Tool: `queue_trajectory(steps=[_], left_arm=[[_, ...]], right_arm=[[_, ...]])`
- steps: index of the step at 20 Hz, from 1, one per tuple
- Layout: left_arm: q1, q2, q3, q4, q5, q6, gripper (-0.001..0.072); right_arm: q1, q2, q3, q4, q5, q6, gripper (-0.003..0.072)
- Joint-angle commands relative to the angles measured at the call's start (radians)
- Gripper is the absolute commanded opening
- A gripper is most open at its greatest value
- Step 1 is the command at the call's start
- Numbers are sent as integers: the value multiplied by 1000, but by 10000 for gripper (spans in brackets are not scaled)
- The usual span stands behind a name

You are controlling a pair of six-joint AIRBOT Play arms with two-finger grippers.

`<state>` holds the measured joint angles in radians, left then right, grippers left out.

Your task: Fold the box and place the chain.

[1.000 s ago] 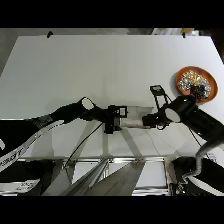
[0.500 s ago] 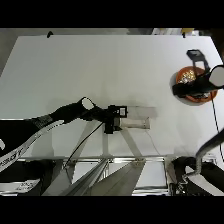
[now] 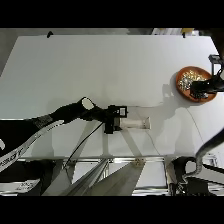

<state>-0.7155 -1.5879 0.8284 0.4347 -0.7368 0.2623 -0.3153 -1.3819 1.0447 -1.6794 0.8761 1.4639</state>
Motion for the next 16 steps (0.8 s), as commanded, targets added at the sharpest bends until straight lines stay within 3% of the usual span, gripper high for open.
queue_trajectory(steps=[1,14,16], left_arm=[[0,0,1,0,0,0,390],[0,0,0,0,0,0,390],[0,0,1,0,0,0,390]], right_arm=[[-27,-64,6,-6,-138,-10,263],[-27,-179,53,12,-150,-10,255],[-27,-184,53,12,-150,-10,211]])
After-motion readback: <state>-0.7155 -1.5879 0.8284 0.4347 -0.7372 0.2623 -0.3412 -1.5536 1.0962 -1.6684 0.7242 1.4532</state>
